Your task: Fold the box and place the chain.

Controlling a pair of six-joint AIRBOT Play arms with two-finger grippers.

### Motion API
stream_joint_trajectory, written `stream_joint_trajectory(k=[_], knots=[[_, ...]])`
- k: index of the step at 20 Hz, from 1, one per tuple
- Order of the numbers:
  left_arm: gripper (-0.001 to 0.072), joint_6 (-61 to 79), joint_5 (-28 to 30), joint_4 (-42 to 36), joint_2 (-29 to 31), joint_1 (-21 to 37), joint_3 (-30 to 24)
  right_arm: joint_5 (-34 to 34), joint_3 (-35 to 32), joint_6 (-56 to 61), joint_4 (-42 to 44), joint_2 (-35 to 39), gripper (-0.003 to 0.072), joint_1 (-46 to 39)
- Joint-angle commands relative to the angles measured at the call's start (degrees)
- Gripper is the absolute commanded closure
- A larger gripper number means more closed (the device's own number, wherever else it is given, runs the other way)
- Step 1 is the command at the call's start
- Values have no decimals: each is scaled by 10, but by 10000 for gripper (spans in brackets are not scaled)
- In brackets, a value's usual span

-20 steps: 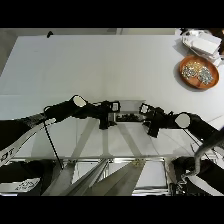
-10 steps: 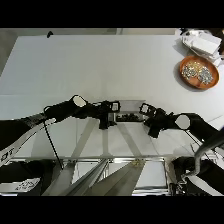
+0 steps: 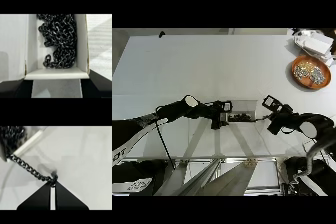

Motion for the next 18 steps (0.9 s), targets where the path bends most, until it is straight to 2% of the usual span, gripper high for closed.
stream_joint_trajectory(k=[1,4,10,13,18], knots=[[574,0,0,0,0,0,0,-3,23,44,36,82,677,0],[574,0,0,0,0,0,0,-38,32,43,152,119,677,0],[574,0,0,0,0,0,0,-79,32,6,324,114,677,0],[574,0,0,0,0,0,0,-83,32,1,355,63,677,25],[574,0,0,0,0,0,0,-131,32,-8,357,-86,676,77]])
